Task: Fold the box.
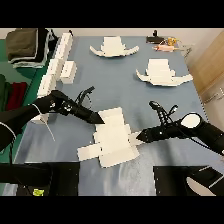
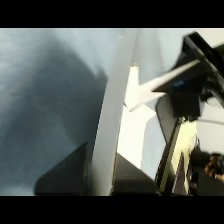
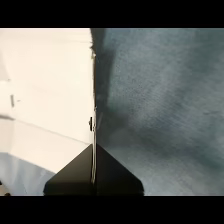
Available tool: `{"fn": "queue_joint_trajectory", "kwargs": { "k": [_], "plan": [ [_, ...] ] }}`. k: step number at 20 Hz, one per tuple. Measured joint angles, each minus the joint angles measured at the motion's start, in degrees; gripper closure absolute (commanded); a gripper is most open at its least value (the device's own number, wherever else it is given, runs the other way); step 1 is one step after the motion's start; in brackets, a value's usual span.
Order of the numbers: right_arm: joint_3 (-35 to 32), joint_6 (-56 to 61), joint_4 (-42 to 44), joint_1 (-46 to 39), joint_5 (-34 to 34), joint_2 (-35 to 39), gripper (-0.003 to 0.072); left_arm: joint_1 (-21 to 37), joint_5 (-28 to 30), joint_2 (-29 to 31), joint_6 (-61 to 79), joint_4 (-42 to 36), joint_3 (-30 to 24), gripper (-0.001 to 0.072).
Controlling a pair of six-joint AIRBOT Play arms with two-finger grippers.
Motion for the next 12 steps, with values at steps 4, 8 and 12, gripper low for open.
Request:
{"fn": "queue_joint_trajectory", "kwargs": {
  "k": [4, 8, 12],
  "plan": [
    [0.0, 0.0, -0.2, 0.1, 0.1, 0.0, 0.0685, -1.2, -2.1, -0.5, 3.5, -0.1, 0.5, 0.0693],
    [0.0, 0.1, -0.1, 0.1, 0.1, 0.0, 0.0618, -1.6, -4.4, -0.7, 5.9, 0.0, 0.6, 0.0693],
    [0.7, 0.7, -5.7, -0.1, -0.4, 0.0, 0.0510, -1.7, -7.1, -0.7, 7.0, 0.1, 1.1, 0.0694]
  ]
}}
